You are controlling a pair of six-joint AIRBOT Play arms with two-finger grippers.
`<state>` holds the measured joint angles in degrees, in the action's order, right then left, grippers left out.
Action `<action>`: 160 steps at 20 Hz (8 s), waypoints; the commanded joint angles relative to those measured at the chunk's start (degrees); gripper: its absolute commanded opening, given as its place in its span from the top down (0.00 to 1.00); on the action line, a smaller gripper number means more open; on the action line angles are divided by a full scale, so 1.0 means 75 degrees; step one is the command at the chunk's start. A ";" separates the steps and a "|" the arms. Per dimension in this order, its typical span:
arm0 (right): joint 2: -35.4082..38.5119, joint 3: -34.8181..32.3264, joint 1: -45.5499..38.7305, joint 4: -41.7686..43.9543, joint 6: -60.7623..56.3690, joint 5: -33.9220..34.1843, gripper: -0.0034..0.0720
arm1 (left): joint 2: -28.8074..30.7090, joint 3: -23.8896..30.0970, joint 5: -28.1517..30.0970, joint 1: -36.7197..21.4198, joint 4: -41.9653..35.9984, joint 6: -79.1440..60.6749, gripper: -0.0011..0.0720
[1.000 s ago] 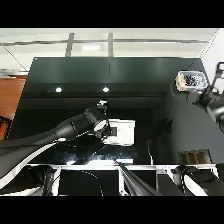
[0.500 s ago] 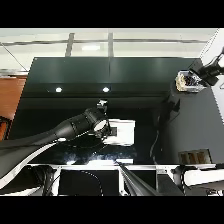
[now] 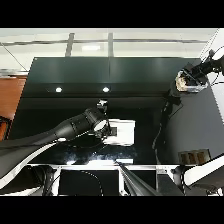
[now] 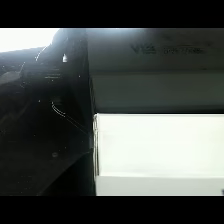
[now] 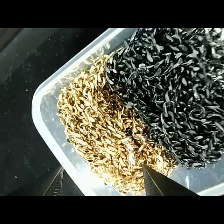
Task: Fold the box and place the chain.
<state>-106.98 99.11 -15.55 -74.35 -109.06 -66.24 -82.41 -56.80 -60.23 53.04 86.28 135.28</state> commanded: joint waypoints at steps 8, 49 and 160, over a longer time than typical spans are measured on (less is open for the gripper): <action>-0.0134 0.0417 -0.0157 0.0064 0.0000 -0.0006 0.21 | 0.0003 0.0000 0.0009 0.0006 0.0003 0.0000 0.95; 0.4701 0.0484 -0.0233 0.2046 0.3550 -0.1081 0.96 | 0.0003 0.0000 0.0023 0.0006 0.0003 0.0000 0.95; 0.8804 -0.7513 0.2629 0.2320 0.4398 -0.0944 0.58 | 0.1475 -0.0434 -0.0828 0.0017 0.0152 -0.1460 0.20</action>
<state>-41.01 42.72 4.21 -56.80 -76.07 -73.45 -76.01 -59.51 -62.65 53.17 85.36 132.46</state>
